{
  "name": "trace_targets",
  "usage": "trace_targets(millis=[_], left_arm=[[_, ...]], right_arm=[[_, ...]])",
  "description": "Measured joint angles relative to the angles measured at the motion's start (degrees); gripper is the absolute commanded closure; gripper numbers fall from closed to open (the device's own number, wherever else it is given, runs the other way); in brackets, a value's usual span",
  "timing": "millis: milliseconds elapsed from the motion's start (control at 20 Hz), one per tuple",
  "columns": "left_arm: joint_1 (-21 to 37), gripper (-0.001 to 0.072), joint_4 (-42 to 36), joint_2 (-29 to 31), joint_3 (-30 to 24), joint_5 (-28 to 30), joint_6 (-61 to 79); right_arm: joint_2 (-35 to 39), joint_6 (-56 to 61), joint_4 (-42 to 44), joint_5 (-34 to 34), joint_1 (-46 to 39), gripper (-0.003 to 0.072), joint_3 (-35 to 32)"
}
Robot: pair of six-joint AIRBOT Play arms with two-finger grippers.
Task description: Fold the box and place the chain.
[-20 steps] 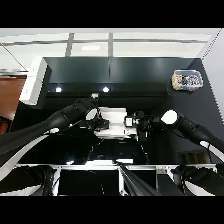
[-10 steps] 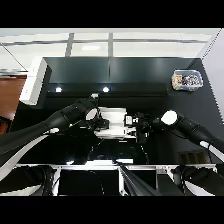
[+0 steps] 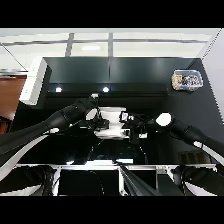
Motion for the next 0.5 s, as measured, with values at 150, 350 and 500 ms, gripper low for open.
trace_targets(millis=[150,350,500], left_arm=[[0.00,0.0679,-0.02,0.00,0.00,0.00,-0.02],[0.00,0.0679,-0.02,0.00,0.00,0.04,-0.09],[0.00,0.0679,-0.02,0.00,0.00,0.04,-0.09]], right_arm=[[-0.42,1.75,0.70,-0.68,0.39,0.0557,0.00],[-0.55,5.07,1.05,-0.96,0.57,0.0492,0.00],[-0.57,6.80,1.03,-0.98,0.61,0.0483,0.00]])
